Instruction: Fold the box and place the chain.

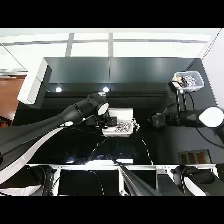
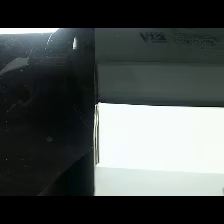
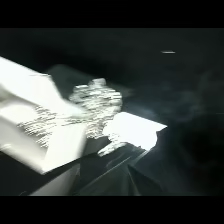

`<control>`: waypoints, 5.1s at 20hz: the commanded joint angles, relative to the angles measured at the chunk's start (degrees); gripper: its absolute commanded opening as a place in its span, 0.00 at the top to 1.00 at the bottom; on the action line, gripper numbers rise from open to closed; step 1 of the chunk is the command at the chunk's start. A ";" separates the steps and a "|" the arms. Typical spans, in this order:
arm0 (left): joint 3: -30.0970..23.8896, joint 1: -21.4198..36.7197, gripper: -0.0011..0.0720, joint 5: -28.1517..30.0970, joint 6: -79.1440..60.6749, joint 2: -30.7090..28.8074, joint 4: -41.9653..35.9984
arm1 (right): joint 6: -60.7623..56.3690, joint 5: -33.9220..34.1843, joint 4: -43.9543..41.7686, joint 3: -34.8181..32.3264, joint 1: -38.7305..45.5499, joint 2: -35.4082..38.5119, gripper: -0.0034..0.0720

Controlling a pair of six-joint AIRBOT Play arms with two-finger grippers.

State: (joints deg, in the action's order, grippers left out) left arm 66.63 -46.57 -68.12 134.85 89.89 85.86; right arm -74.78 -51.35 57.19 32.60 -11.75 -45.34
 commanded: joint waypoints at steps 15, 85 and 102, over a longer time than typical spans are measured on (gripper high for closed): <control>0.00 0.00 0.95 -1.31 -0.02 0.00 0.04 | 71.10 24.13 -17.79 -11.45 -14.32 -11.56 0.03; 0.00 0.00 0.95 -1.27 0.02 0.02 -0.02 | 9.81 -20.39 17.16 18.01 5.88 -6.62 0.46; 1.62 -1.53 0.11 1.77 -1.81 -2.75 1.66 | 10.05 -16.98 10.25 17.90 12.59 -6.67 0.46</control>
State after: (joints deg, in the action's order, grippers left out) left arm 67.77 -47.24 -67.02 134.67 88.97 85.27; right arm -64.73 -68.40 67.70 50.52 0.78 -52.01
